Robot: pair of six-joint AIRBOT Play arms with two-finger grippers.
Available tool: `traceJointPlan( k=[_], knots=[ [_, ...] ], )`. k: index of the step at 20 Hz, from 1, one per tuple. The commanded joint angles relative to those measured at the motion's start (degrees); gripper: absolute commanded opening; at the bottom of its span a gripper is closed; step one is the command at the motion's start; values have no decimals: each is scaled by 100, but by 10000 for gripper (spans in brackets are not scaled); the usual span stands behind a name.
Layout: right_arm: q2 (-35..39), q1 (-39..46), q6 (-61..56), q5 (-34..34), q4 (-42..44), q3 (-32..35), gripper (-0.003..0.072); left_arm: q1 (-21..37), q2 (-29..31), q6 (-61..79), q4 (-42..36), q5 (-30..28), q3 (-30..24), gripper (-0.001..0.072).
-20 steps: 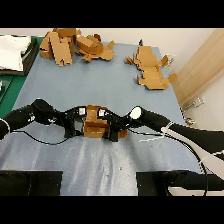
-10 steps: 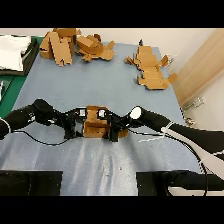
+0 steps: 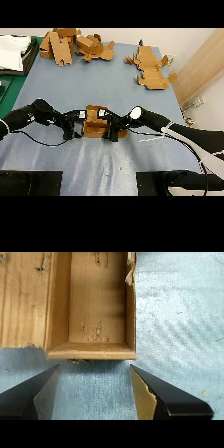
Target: Fold the box.
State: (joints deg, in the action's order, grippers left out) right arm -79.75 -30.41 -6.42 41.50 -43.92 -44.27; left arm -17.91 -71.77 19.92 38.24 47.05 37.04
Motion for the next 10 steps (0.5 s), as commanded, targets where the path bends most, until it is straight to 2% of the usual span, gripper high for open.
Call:
traceJointPlan(
  k=[1, 10],
  knots=[
    [4, -2, 2, 0, -4, -4, 507, 2, 15, 2, -146, 9, 4, 691],
    [4, -2, 2, 2, -2, -4, 507, -232, 15, -2, -271, -15, 2, 691]
  ],
)
